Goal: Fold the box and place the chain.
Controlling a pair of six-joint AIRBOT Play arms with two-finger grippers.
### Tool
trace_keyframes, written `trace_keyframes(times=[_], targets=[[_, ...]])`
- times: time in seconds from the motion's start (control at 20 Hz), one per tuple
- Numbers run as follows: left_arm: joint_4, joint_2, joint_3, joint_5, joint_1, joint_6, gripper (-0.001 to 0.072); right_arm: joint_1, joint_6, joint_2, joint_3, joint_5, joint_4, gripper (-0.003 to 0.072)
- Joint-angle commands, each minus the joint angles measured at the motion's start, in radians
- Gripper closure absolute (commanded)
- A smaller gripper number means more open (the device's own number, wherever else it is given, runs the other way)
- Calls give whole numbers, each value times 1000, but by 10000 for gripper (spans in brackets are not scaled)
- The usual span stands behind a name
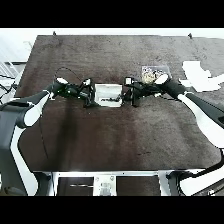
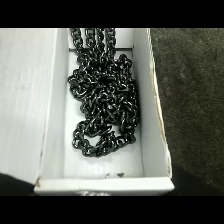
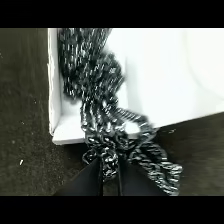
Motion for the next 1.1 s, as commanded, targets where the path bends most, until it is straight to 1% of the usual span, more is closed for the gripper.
trace_keyframes(times=[0.0, 0.1, 0.35, 0.5, 0.7, 0.85, 1.05], targets=[[0, 0, 0, 1, 0, 0, 182, -4, 46, 97, 1, 34, -10, 683], [0, 0, 0, 1, 0, 0, 182, -4, 58, 159, 1, 63, -10, 682], [0, 0, 0, 1, 0, 0, 181, 1, 82, 298, 3, 61, 10, 682], [0, 0, 0, 0, 0, 0, 182, 24, 117, 348, 55, 57, 45, 682], [0, 0, 0, 0, 0, 0, 182, 86, 195, 354, 156, 12, 47, 683], [0, 0, 0, 0, 0, 0, 182, 131, 195, 345, 161, -47, 47, 683], [0, 0, 0, 0, 0, 0, 181, 155, 237, 264, 160, -51, 43, 684]])
